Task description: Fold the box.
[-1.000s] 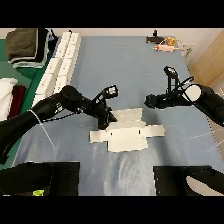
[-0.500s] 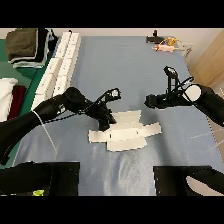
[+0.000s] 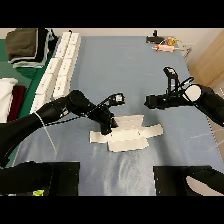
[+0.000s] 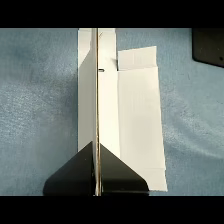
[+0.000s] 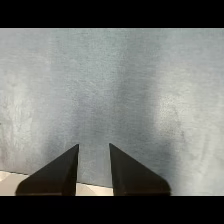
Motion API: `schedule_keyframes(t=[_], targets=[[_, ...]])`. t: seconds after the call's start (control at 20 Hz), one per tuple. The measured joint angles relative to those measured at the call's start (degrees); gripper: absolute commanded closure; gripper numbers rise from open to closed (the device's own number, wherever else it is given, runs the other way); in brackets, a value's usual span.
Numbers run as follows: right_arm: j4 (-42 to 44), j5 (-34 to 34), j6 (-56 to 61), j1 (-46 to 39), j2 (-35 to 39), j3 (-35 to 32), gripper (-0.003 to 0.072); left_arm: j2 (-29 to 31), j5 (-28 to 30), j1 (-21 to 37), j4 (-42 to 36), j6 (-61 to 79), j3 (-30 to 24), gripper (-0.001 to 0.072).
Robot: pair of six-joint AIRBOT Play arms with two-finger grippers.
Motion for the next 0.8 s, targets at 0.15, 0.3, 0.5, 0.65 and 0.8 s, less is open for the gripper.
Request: schedule_keyframes(t=[0.15,0.3,0.5,0.65,0.8], targets=[[0.0,0.9,0.0,0.0,0.0,0.0,0.0401,0.0,-0.4,0.0,0.0,0.0,-0.1,0.0696],[0.0,2.4,0.0,0.0,0.0,0.0,0.0429,0.0,-0.7,0.0,0.0,0.0,-0.2,0.0696],[0.0,5.0,0.0,0.0,0.0,0.0,0.0682,0.0,-0.7,0.1,0.1,0.0,-0.2,0.0696],[-0.3,9.6,0.1,0.0,0.4,0.0,0.0682,0.0,-0.7,0.2,0.1,0.0,-0.2,0.0696],[-2.6,15.8,3.2,1.2,2.8,0.0,0.0682,0.0,-0.8,0.2,0.1,0.0,-0.2,0.0696]])
